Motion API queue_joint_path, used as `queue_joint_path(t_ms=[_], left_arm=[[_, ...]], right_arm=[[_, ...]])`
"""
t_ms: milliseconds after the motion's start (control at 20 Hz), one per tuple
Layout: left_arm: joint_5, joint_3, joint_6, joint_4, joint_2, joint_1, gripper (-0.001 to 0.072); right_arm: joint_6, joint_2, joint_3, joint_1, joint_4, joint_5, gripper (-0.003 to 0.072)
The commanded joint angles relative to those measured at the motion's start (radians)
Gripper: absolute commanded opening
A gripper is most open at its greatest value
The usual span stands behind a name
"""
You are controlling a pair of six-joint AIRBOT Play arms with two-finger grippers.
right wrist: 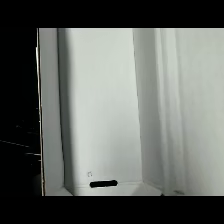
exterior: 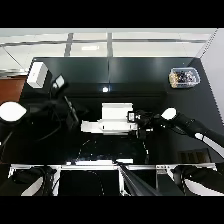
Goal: Fold the box and place the chain.
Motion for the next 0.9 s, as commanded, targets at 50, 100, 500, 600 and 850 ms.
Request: queue_joint_path(t_ms=[50, 100, 500, 600, 850], left_arm=[[-0.063, -0.146, 0.300, 0.039, 0.029, -0.018, 0.0025], [-0.063, -0.153, 0.377, 0.050, -0.005, -0.045, 0.0025], [0.139, -0.054, 0.531, 0.086, -0.249, -0.207, 0.0704], [0.141, -0.034, 0.533, 0.076, -0.290, -0.201, 0.0703], [0.161, -0.002, 0.536, 0.032, -0.390, -0.203, 0.0703]], right_arm=[[0.000, 0.000, 0.000, 0.000, 0.000, 0.000, 0.0188], [0.000, 0.000, 0.000, 0.000, 0.000, 0.000, 0.0188], [0.000, 0.000, 0.000, 0.000, 0.000, 0.000, 0.0188], [0.000, 0.000, 0.000, 0.000, 0.000, 0.000, 0.0188], [0.000, 0.000, 0.000, 0.000, 0.000, 0.000, 0.0188]])
